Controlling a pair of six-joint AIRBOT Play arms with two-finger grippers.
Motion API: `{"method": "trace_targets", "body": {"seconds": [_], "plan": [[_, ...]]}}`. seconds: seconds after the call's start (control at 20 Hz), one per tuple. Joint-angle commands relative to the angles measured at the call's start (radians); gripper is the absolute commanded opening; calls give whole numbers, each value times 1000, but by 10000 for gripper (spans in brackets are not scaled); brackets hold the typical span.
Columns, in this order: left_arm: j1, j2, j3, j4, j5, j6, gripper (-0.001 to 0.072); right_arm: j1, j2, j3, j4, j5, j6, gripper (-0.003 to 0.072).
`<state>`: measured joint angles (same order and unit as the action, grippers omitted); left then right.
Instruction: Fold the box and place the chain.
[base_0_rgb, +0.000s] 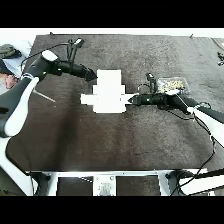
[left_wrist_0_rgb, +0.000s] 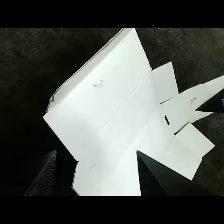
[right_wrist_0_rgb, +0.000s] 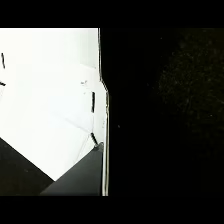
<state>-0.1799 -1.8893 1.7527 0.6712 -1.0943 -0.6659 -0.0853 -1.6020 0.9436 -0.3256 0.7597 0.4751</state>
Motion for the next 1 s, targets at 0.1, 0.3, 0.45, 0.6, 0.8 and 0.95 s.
{"method": "trace_targets", "body": {"seconds": [0.1,0.3,0.45,0.6,0.8,0.95], "plan": [[0,-224,280,11,-208,-91,549,1,-8,-1,35,3,-47,-13],[0,-269,293,10,-214,-97,548,1,-7,0,35,3,-58,-13],[0,-288,293,1,-224,-105,547,1,-7,0,35,3,-65,-13],[7,-292,293,2,-232,-104,548,1,-7,0,35,10,-69,-13],[60,-284,296,-13,-232,-121,547,1,-5,0,35,21,-84,-13],[69,-286,294,-30,-259,-119,547,1,-4,0,35,22,-84,-13]]}}
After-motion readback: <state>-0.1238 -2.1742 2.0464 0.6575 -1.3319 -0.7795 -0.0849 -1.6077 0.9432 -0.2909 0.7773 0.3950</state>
